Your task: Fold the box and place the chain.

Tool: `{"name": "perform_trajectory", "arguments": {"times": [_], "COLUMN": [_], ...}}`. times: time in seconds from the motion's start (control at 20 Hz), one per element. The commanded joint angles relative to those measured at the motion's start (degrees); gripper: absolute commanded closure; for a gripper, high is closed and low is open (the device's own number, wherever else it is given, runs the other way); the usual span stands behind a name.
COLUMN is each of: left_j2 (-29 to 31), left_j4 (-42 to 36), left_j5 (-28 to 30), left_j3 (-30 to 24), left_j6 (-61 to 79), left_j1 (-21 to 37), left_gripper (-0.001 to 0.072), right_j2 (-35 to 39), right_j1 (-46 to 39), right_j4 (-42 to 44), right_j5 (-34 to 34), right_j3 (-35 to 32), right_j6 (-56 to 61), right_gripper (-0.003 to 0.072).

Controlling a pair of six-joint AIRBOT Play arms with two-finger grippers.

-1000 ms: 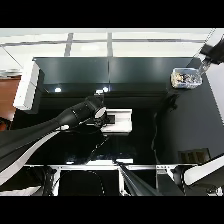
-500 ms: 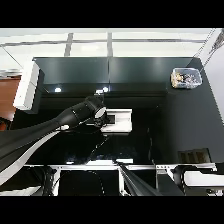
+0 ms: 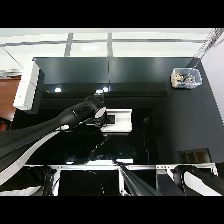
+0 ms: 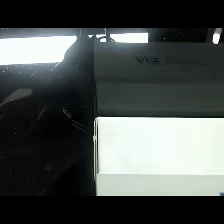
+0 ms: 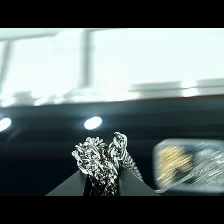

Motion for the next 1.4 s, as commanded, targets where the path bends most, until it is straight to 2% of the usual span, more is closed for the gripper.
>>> {"name": "perform_trajectory", "arguments": {"times": [0.0, 0.15, 0.35, 0.5, 0.7, 0.85, 0.95, 1.35], "left_j2": [0.0, 0.0, 0.0, 0.0, 0.0, 0.0, 0.0, 0.0], "left_j4": [0.0, 0.0, 0.0, 0.0, 0.0, 0.0, 0.0, 0.0], "left_j5": [0.1, 0.1, 0.3, 0.3, 0.3, 0.3, 0.2, 0.1], "left_j3": [0.0, 0.0, 0.0, 0.0, 0.0, 0.0, 0.0, 0.0], "left_j6": [0.0, 0.0, 0.0, 0.0, 0.0, 0.0, 0.0, 0.0], "left_j1": [0.0, 0.0, 0.0, 0.0, 0.0, 0.0, 0.0, 0.0], "left_gripper": [0.0681, 0.0681, 0.0681, 0.0681, 0.0681, 0.0681, 0.0681, 0.0681], "right_j2": [9.7, 14.2, 17.5, 18.0, 17.9, 17.1, 16.9, 14.7], "right_j1": [0.5, 0.5, 0.7, 6.0, 18.3, 25.6, 28.3, 31.2], "right_j4": [9.8, 18.0, 27.4, 30.4, 31.1, 31.1, 31.1, 31.3], "right_j5": [1.6, 5.6, 5.5, 0.5, -13.1, -20.2, -21.6, -26.2], "right_j3": [-11.2, -19.3, -33.8, -43.7, -55.0, -59.5, -60.6, -63.8], "right_j6": [-2.4, -4.8, -6.5, -6.4, -4.4, -2.7, -2.4, -1.2], "right_gripper": [0.0673, 0.0673, 0.0673, 0.0673, 0.0674, 0.0673, 0.0673, 0.0673]}}
